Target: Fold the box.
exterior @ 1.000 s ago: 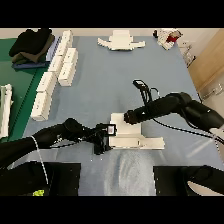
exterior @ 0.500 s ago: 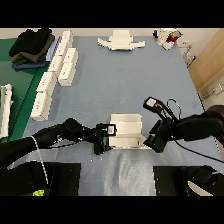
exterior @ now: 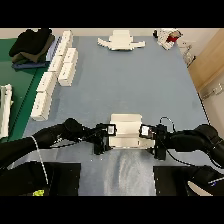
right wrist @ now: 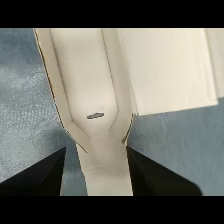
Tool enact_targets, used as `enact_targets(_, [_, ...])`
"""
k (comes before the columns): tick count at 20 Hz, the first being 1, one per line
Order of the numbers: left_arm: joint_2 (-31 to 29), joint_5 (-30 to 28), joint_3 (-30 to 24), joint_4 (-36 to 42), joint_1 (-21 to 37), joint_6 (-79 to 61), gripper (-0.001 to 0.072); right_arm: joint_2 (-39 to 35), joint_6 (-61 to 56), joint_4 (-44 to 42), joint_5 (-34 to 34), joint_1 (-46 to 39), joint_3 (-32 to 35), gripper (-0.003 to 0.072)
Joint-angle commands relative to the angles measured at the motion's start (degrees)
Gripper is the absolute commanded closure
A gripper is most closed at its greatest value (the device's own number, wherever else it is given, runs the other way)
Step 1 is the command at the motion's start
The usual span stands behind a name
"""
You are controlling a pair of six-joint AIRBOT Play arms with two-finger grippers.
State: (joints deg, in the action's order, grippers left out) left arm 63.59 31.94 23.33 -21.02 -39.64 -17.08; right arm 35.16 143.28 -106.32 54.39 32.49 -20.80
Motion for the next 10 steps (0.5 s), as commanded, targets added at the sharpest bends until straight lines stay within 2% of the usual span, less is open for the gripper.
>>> enact_targets(1, [0.0,0.0,0.0,0.0,0.0,0.0,0.0184,1.9,8.1,-2.1,-4.8,0.0,1.6,0.0076])
enact_targets(4, [0.0,0.0,0.0,0.0,0.0,0.0,0.0184,3.4,10.6,-2.4,-8.3,0.0,1.6,0.0082])
enact_targets(5, [0.0,0.0,0.0,0.0,0.0,0.0,0.0184,3.5,11.7,-3.3,-9.3,0.0,1.6,0.0135])
enact_targets(6, [0.0,0.0,0.0,0.0,0.0,0.0,0.0184,3.5,12.7,-4.7,-9.4,0.0,1.4,0.0272])
enact_targets(8, [0.0,0.0,0.0,0.0,0.0,0.0,0.0184,3.3,12.9,-7.7,-8.6,0.0,1.4,0.0298])
enact_targets(10, [0.0,0.0,0.0,0.0,0.0,0.0,0.0184,3.3,12.9,-10.3,-7.1,0.0,1.4,0.0398])
